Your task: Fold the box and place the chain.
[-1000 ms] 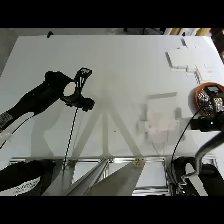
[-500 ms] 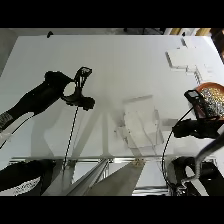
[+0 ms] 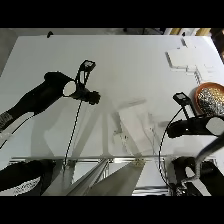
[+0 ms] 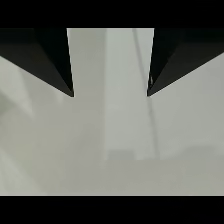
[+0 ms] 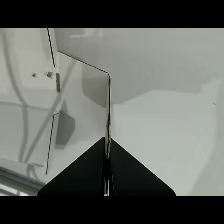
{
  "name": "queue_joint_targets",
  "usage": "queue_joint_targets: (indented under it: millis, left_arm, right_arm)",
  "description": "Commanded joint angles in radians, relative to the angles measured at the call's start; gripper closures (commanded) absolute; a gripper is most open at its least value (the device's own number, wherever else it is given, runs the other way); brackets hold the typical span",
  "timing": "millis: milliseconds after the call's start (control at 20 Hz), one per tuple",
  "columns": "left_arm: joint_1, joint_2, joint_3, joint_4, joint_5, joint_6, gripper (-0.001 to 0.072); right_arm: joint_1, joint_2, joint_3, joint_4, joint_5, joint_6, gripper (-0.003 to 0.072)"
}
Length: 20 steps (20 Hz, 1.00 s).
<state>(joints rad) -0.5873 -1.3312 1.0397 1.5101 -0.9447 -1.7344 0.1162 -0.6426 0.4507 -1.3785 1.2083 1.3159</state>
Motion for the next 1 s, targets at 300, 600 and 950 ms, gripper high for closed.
queue_joint_targets:
  millis: [300, 600, 950]
  left_arm:
    - [0.002, -0.089, 0.000, -0.794, -0.049, 0.711, 0.0071]
    - [0.002, -0.209, 0.000, -0.832, -0.132, 0.733, 0.0071]
    - [0.000, -0.319, 0.000, -0.979, -0.103, 0.777, 0.0074]
  right_arm:
    - [0.001, -0.095, -0.001, 0.031, -0.132, -0.018, 0.0674]
    - [0.001, -0.095, -0.001, 0.030, -0.155, -0.011, 0.0674]
    - [0.001, -0.095, -0.001, 0.034, -0.171, -0.011, 0.0674]
